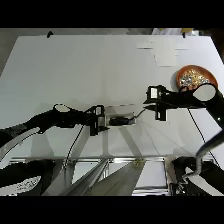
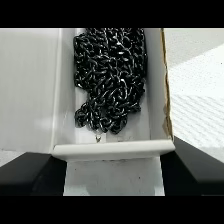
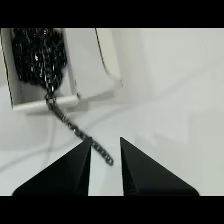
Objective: Fold the box and place the chain.
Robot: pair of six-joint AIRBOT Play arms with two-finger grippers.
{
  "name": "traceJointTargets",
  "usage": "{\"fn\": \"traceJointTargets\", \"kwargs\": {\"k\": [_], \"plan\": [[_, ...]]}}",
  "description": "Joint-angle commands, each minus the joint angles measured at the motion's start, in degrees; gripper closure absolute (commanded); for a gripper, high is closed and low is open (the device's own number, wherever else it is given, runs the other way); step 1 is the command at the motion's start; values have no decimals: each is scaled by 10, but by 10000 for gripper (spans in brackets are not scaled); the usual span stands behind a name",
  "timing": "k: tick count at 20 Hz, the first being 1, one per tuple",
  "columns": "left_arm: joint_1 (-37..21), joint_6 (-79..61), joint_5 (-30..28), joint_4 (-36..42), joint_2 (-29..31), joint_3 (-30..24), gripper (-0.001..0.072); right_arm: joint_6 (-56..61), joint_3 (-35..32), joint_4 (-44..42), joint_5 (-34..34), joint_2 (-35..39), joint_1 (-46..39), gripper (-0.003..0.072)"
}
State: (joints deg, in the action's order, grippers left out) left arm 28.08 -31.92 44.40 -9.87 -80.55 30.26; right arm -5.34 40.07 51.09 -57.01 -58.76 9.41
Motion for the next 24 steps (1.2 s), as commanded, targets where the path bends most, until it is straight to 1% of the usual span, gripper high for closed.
{"fn": "traceJointTargets", "kwargs": {"k": [1,2,3,7,9,11,15,17,19,20,22,23,24], "plan": [[0,0,0,0,0,0,642,-38,-23,24,16,-39,-8,437],[0,0,0,0,0,0,642,-45,-25,23,16,-57,-8,416],[0,0,0,0,0,0,642,-53,-25,19,16,-71,-8,413],[0,0,0,0,0,0,642,-122,-25,-25,16,-116,-4,417],[0,0,0,0,0,0,642,-147,-25,-25,17,-141,9,417],[0,0,0,0,0,0,642,-147,-25,-25,29,-162,29,417],[0,0,0,0,0,0,642,-147,-25,-30,57,-172,55,419],[0,0,0,0,0,0,642,-147,-25,-38,67,-172,55,449],[0,0,0,0,0,0,642,-144,-25,-44,66,-172,55,450],[0,0,0,0,0,0,642,-139,-25,-54,62,-172,55,476],[0,0,0,0,0,0,642,-140,-25,-73,36,-172,55,567],[0,0,0,0,0,0,642,-140,-25,-73,18,-172,55,637],[0,0,0,0,0,0,642,-133,-25,-64,4,-168,55,666]]}}
